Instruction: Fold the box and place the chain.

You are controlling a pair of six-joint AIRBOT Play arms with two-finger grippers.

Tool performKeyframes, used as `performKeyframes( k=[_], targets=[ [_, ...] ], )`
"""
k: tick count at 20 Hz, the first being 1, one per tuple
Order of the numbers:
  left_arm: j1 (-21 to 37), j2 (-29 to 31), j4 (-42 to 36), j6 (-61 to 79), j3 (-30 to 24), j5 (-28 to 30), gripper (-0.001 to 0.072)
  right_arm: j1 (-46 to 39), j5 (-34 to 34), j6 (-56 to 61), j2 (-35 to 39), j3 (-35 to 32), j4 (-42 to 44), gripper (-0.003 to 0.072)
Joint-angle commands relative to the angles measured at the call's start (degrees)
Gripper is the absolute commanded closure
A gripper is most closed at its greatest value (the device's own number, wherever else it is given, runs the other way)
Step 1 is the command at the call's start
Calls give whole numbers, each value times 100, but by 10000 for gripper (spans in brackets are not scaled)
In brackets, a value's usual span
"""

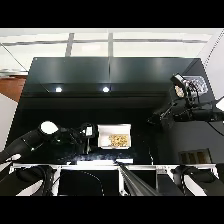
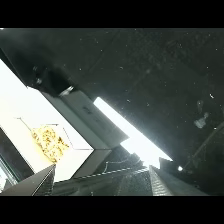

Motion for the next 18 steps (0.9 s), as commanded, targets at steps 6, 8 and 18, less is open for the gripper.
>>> performKeyframes(
  k=[6,8,18],
  targets=[
    [-50,-4,70,-55,7,74,375,896,-1248,789,-262,-170,247,-19],
    [-50,-4,70,-61,7,76,375,1504,-2212,1106,-610,-151,321,-18],
    [-48,-4,70,-66,7,79,375,2221,-938,-964,-1228,-142,289,-17]
  ],
)
